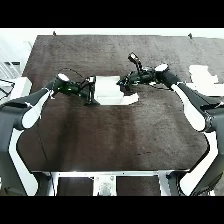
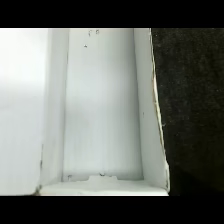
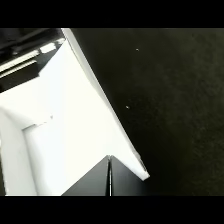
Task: Fold the box and place the chain.
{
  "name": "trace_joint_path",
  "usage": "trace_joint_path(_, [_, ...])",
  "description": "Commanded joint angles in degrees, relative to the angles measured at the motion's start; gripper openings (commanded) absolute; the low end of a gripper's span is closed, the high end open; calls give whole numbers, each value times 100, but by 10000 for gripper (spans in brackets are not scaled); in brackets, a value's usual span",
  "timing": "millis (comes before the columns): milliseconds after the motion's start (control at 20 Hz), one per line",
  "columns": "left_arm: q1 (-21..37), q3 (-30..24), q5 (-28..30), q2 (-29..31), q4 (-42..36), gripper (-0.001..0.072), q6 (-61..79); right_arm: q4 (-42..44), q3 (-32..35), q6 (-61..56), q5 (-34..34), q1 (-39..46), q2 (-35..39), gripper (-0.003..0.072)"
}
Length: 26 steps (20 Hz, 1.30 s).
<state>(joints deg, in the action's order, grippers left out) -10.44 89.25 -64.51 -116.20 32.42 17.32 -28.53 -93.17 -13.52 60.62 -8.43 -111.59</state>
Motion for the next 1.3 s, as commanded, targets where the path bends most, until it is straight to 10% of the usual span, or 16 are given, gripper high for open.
trace_joint_path(0, [-4,4,-11,4,-31,463,7,-269,-52,-470,-234,-7,-168,17])
trace_joint_path(650, [-4,4,-9,4,-33,462,7,-345,-122,-374,-190,-15,-282,18])
trace_joint_path(1050, [-4,4,-7,4,-33,462,7,-1051,140,-83,20,166,1117,19])
trace_joint_path(1100, [-4,4,-7,4,-33,463,7,-1261,297,-83,76,216,1338,51])
trace_joint_path(1250, [-4,4,-7,4,-33,462,7,-1834,922,-9,118,358,1818,572])
